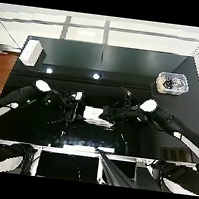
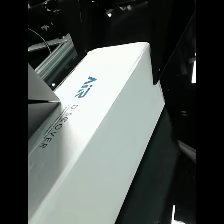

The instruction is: Fold the box and place the chain.

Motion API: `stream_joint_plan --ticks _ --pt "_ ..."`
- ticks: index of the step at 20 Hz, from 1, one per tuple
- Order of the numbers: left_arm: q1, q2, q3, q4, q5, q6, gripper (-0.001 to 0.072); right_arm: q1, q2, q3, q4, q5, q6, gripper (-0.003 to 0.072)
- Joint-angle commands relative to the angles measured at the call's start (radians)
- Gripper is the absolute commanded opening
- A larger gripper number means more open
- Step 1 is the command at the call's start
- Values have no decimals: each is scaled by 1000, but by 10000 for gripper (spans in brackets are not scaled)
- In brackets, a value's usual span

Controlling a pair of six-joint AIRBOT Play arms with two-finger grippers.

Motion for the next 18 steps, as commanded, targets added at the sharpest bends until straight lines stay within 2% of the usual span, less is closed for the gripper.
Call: stream_joint_plan --ticks 1,6,9,10,11,12,14,18 --pt "0 -1 1 -1 2 1 330 -51 32 2 24 72 -47 33" --pt "0 -1 1 -1 2 1 330 -198 166 2 18 174 -47 32" --pt "0 -1 1 -2 2 1 335 -263 201 2 -5 190 -47 32" --pt "0 -1 1 -2 2 0 417 -277 205 2 -6 192 -47 32" --pt "2 0 1 -2 2 -5 590 -291 208 2 -5 196 -47 33" --pt "6 4 1 -2 4 -27 708 -305 208 2 -5 207 -47 32" --pt "17 30 1 17 1 -69 708 -337 213 2 -7 241 -49 32" --pt "56 145 1 145 1 -228 709 -441 252 2 -8 299 -84 32"
